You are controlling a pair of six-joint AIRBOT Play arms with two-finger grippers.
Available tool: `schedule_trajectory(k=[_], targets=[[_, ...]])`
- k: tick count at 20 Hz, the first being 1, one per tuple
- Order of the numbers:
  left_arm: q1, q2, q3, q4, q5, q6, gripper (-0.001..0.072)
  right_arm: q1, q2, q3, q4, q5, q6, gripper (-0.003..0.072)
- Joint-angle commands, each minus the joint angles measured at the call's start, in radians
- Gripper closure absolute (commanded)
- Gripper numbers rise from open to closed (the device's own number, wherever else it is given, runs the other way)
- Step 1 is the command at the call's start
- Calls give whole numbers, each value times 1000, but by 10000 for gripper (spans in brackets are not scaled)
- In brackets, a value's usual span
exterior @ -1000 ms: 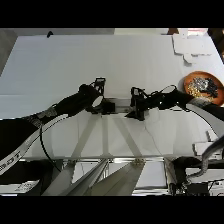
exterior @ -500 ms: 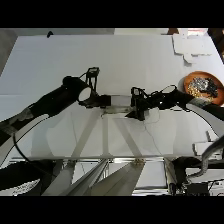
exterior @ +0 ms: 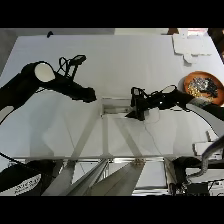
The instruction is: Fold the box and place the chain.
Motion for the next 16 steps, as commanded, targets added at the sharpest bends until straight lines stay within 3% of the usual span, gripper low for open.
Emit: schedule_trajectory(k=[1, 4, 5, 7, 9, 12, 16], targets=[[96, 6, -64, -92, 6, 519, 290, 0, 0, 0, 0, 0, 0, 288], [132, 2, -146, -140, 29, 976, 276, 0, 0, 0, 0, 0, 0, 288], [132, -4, -168, -156, 25, 1130, 220, 0, 0, 0, 0, 0, 0, 288], [132, -36, -204, -247, 29, 1396, 181, 0, 0, 0, 0, 0, 0, 288], [130, -85, -212, -395, 29, 1581, 3, 0, 0, 0, 0, 0, 0, 288], [119, -151, -213, -543, 30, 1801, 5, 0, 0, 0, 0, 0, 0, 288], [116, -219, -213, -535, 37, 1849, 4, 0, 0, 0, 0, 0, 0, 288]])
